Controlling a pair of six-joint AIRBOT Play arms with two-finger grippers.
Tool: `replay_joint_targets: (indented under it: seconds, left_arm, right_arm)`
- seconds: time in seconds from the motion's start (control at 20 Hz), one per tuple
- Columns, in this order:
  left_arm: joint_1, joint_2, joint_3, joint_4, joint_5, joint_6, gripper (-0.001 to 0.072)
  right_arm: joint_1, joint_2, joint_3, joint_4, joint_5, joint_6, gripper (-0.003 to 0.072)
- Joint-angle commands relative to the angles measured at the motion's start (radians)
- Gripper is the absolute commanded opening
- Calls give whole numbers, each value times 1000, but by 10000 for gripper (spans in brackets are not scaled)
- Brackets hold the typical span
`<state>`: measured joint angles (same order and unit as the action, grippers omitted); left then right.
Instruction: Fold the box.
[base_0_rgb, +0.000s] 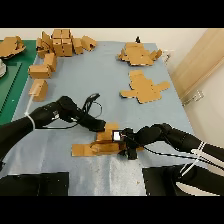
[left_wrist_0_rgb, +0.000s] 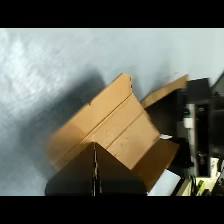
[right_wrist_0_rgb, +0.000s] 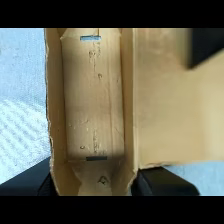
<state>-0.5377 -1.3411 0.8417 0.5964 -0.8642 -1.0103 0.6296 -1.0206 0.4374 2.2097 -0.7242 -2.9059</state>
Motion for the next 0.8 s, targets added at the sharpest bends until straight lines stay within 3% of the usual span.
replay_joint_targets:
  seconds: [0.0, 0.1, 0.2, 0.35, 0.5, 0.75]
  left_arm:
    - [95, 89, 17, 1, 2, 180, 11]
    - [207, 129, 17, 90, 12, 183, 11]
    - [328, 144, 17, 92, -29, 262, 11]
    - [421, 189, 16, 140, -225, 477, 10]
    - [356, 303, -31, 323, -308, 471, 10]
    - [90, 563, -199, 364, -104, 492, 11]
  right_arm:
    - [1, 0, 0, 0, 1, 0, 512]
    - [0, 0, 0, 0, 1, 0, 512]
    - [0, 0, 0, 0, 0, 0, 512]
    - [0, 0, 0, -2, 1, 0, 512]
    - [0, 0, 0, -3, 1, 0, 512]
    - [0, 0, 0, -3, 1, 0, 512]
